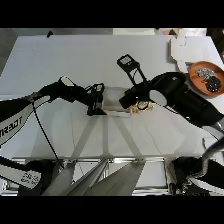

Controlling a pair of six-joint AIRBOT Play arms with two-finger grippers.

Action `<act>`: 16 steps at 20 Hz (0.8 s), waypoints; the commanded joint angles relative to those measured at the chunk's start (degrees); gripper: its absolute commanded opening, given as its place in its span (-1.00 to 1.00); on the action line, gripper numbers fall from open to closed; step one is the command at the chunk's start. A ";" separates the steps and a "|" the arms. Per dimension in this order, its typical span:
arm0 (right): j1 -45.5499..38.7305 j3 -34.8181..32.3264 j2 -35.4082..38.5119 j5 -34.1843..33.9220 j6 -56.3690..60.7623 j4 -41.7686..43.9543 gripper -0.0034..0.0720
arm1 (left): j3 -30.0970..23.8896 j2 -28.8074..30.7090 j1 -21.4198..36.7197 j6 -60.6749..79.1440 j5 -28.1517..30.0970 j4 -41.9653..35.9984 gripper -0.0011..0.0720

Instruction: Fold the box and place the chain.

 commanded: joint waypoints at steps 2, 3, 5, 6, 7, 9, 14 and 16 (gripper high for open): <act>0.37 -0.07 -5.62 -5.97 0.13 3.45 -0.89 | 0.00 -0.04 -0.02 0.02 0.00 0.02 0.07; 0.37 -0.07 -6.38 -6.10 0.13 4.48 -0.89 | 0.00 -0.04 -0.02 0.02 0.02 0.02 0.07; 0.37 -0.07 -8.02 -6.01 0.13 5.31 -0.89 | 0.00 -0.04 -0.02 0.02 0.02 0.02 0.07; 0.37 -0.07 -8.81 -5.68 0.13 5.55 -0.88 | 0.00 -0.04 -0.02 0.02 0.02 0.02 0.07; 0.37 -0.07 -9.53 -5.25 0.13 5.55 -0.88 | 0.00 -0.04 -0.02 0.02 0.02 0.02 0.07; 0.37 -0.09 -10.56 -5.11 0.15 5.55 -0.88 | 0.00 -0.02 -0.02 0.02 0.02 0.02 0.07; 0.37 -0.09 -12.17 -4.55 0.39 6.99 -0.51 | 0.00 -0.04 -0.02 0.02 0.02 0.02 0.07; 0.37 -0.09 -12.17 -3.78 0.37 7.02 -0.30 | 0.00 -0.02 -0.02 0.02 0.02 0.02 0.07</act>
